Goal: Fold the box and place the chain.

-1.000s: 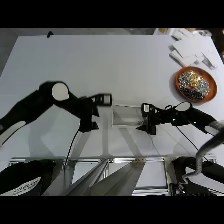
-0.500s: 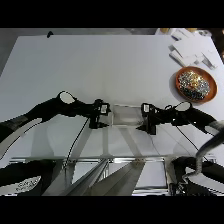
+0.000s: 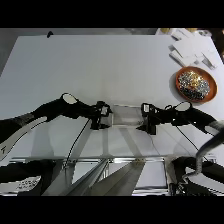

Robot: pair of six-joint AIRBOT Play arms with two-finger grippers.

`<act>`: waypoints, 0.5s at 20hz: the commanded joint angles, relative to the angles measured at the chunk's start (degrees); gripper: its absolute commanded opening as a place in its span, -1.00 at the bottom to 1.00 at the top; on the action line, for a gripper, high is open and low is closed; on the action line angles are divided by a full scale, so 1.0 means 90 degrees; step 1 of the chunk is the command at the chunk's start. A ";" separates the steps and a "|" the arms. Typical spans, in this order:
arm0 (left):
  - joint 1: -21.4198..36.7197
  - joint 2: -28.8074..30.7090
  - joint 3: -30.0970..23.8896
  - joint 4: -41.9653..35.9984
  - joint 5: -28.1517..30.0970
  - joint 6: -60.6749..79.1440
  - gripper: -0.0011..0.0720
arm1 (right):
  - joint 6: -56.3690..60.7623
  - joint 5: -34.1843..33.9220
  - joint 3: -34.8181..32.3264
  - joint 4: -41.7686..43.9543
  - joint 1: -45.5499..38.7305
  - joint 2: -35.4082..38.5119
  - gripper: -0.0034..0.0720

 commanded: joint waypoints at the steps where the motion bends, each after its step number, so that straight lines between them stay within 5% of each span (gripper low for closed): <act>1: -0.0083 -0.0036 -0.0002 -0.0070 -0.0036 0.0051 0.96 | 0.0002 0.0000 0.0005 0.0002 0.0000 0.0005 -0.23; 10: -0.0350 -0.0175 0.0000 -0.0532 0.0017 0.0192 0.96 | 0.0002 0.0000 0.0005 0.0002 0.0000 0.0005 -0.23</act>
